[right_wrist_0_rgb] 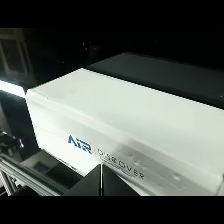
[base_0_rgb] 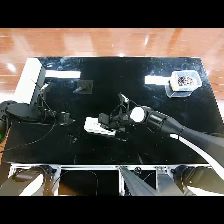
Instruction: Fold the box and place the chain.
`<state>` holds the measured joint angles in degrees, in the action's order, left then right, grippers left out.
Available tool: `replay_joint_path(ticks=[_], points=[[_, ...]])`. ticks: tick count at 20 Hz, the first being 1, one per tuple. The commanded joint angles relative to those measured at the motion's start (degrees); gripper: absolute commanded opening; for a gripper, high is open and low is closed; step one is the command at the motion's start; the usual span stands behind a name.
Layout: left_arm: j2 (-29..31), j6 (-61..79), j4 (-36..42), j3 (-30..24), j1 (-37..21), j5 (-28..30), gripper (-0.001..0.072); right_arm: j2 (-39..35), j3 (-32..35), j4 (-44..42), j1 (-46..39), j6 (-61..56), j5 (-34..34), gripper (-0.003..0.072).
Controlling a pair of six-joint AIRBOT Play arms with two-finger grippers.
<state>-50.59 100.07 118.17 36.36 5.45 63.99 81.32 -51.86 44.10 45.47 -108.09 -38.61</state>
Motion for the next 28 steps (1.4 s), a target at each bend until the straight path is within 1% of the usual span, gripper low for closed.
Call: replay_joint_path(ticks=[1, 5, 8, 11, 13, 15, 19, 20, 21, 22, 23, 24, 25, 26, 28], points=[[-0.02, 0.04, -0.02, 0.0, 0.04, 0.0, 0.0466, 0.55, -0.2, 0.37, -0.02, 1.53, 0.02, 0.0042], [0.0, 0.57, -0.02, 0.04, 0.02, -0.13, 0.0466, -0.9, -2.29, -2.78, -0.15, 8.74, -2.58, 0.0043], [0.0, 1.16, -0.04, 0.11, -0.02, 0.07, 0.0466, -3.43, -4.46, -2.8, -0.66, 10.93, -4.96, 0.0043], [0.0, 2.01, -0.07, 0.11, -0.04, 0.13, 0.0466, -6.16, -5.11, -2.73, -2.84, 12.57, -6.58, 0.0042], [0.0, 3.34, -0.31, 0.55, -0.09, 0.68, 0.0466, -7.76, -5.11, -2.73, -4.94, 13.94, -7.37, 0.0042], [0.0, 6.05, -0.44, 2.25, -0.07, 0.66, 0.0466, -9.6, -5.11, -2.71, -7.89, 16.22, -9.42, 0.0042], [-0.07, 16.46, 0.46, 6.49, 0.02, 0.09, 0.0468, -13.49, -5.11, -0.26, -16.55, 19.45, -17.88, 0.0043], [-0.13, 20.02, 1.16, 6.97, 0.04, 0.61, 0.0503, -14.19, -5.11, 0.85, -19.23, 19.45, -20.09, 0.0043], [-0.2, 22.99, 1.62, 7.19, 0.04, 1.49, 0.057, -14.6, -5.11, 1.97, -21.55, 19.43, -21.88, 0.0043], [-0.24, 25.88, 2.34, 7.19, 0.04, 2.56, 0.0606, -14.71, -5.11, 3.04, -23.96, 19.39, -23.71, 0.009], [-0.37, 28.06, 2.84, 7.19, 0.11, 4.04, 0.0607, -14.69, -5.11, 3.1, -25.81, 19.45, -25.7, 0.0446], [-0.44, 30.27, 2.23, 7.15, 0.72, 5.33, 0.0614, -14.71, -5.11, 3.1, -27.21, 19.87, -27.45, 0.0716], [-0.44, 31.52, 1.01, 7.1, 1.68, 6.12, 0.0614, -14.71, -5.11, 3.48, -28.39, 20.9, -29.33, 0.0699], [-0.42, 32.2, -0.5, 7.13, 3.06, 6.14, 0.0615, -14.71, -5.11, 4.9, -29.14, 21.35, -30.71, 0.0699], [-0.42, 32.15, -2.64, 7.13, 6.51, 6.19, 0.0615, -14.69, -5.11, 9.62, -30.27, 21.31, -33.33, 0.0699]])
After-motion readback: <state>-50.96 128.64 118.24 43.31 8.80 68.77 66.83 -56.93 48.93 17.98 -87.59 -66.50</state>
